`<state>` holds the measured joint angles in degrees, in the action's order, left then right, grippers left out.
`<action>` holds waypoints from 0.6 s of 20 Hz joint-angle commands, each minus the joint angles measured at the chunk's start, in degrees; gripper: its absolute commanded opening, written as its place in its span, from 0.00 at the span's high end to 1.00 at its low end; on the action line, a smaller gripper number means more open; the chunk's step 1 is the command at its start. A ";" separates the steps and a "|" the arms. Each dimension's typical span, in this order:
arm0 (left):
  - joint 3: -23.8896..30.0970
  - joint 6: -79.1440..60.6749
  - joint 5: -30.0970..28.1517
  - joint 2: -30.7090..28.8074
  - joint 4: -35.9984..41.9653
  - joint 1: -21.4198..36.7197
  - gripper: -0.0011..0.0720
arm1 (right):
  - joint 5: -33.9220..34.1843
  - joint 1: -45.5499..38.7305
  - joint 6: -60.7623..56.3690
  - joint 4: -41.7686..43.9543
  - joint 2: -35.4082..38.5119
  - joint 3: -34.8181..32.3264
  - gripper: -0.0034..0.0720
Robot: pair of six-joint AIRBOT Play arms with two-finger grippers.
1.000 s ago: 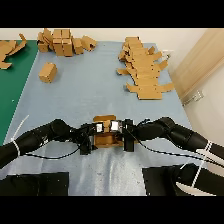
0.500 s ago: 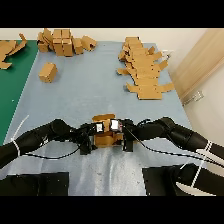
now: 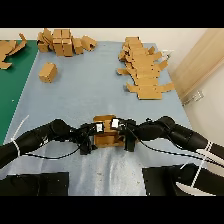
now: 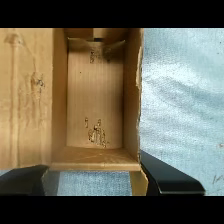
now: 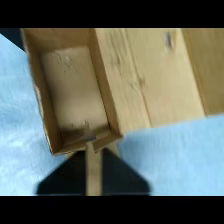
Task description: Fold the box.
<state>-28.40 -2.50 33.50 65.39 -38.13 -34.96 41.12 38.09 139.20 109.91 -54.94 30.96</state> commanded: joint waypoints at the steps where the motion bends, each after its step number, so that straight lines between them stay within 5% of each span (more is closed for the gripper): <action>1: 0.02 -0.02 0.07 -0.02 0.00 0.04 0.34 | 4.35 -1.22 -33.51 -18.82 2.12 0.22 0.95; 5: 0.00 -0.02 0.04 -0.02 -0.02 0.04 0.34 | 17.75 -7.08 -66.64 -33.24 8.22 3.43 0.95; 12: 0.00 -0.02 0.04 -0.02 -0.02 0.04 0.34 | 17.51 -26.25 -62.47 -16.04 8.76 -0.46 0.95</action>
<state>-28.40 -2.50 33.54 65.39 -38.15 -34.96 58.85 18.20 76.95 86.50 -46.04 32.12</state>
